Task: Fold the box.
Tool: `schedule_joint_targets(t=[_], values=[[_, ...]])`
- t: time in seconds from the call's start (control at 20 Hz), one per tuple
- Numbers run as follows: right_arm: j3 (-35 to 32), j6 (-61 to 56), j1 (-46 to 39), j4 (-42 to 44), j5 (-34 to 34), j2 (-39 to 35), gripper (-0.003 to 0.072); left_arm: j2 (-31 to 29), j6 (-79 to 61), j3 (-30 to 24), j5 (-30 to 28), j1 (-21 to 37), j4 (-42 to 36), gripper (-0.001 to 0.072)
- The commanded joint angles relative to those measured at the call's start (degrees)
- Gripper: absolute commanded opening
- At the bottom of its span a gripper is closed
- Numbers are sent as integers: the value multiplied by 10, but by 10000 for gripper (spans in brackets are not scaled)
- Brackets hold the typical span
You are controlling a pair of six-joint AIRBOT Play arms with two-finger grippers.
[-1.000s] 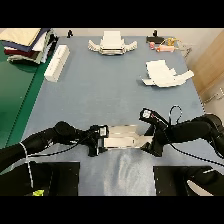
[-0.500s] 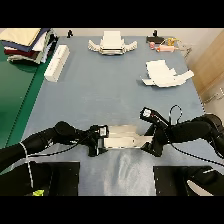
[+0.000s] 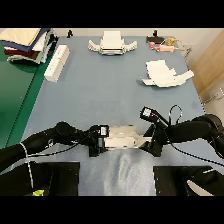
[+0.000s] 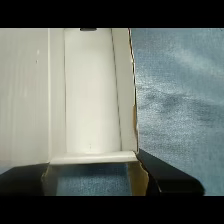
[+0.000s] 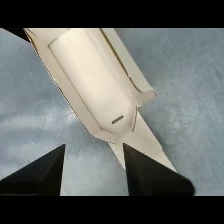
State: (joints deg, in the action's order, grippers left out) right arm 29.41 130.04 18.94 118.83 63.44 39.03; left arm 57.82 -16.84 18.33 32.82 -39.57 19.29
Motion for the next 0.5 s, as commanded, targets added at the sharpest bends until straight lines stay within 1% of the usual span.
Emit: schedule_joint_targets(t=[0.0,0.05,0.15,0.2,0.3,0.45], values=[[0,-21,0,75,0,0,455,0,4,1,-30,0,2,338],[0,-62,1,85,1,0,353,0,3,1,-43,-1,2,338],[0,-150,1,85,1,0,148,0,3,1,-46,-1,2,338],[0,-181,1,85,1,0,75,0,3,1,-38,-1,2,338],[0,-189,1,88,1,-1,75,0,3,1,-20,-1,2,338],[0,-190,1,87,-6,0,75,0,3,1,-17,-1,3,338]])
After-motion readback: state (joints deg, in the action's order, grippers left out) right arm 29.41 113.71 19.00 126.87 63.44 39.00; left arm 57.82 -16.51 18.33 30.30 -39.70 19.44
